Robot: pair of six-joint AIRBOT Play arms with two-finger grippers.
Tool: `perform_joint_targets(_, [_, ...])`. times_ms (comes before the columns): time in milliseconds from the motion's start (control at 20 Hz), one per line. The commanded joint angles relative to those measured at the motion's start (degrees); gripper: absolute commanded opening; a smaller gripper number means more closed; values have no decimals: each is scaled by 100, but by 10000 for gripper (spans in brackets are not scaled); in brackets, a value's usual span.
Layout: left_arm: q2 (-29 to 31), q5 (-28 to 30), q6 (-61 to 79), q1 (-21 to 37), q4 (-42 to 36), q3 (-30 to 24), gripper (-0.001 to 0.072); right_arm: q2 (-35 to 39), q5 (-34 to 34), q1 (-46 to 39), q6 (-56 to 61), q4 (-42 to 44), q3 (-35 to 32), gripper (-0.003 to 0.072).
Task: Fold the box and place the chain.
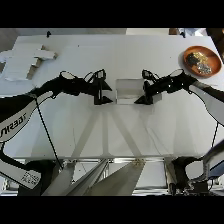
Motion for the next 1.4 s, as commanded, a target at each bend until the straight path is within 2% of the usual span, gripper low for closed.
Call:
perform_joint_targets(0, [-68,90,457,-63,-122,33,704,2,0,0,0,0,4,596])
perform_joint_targets(350, [-330,-140,122,-184,-57,570,703,2,0,0,0,0,4,596])
perform_joint_targets(700, [-332,-127,37,-175,640,573,700,2,0,0,2,0,4,596])
perform_joint_targets(850, [-332,-127,-83,-173,568,573,652,2,0,0,0,0,4,596])
perform_joint_targets(1050, [-330,-98,-197,-199,402,573,653,2,0,0,0,0,4,596])
perform_joint_targets(1350, [-330,-372,-199,-216,398,573,655,2,0,0,2,0,4,596])
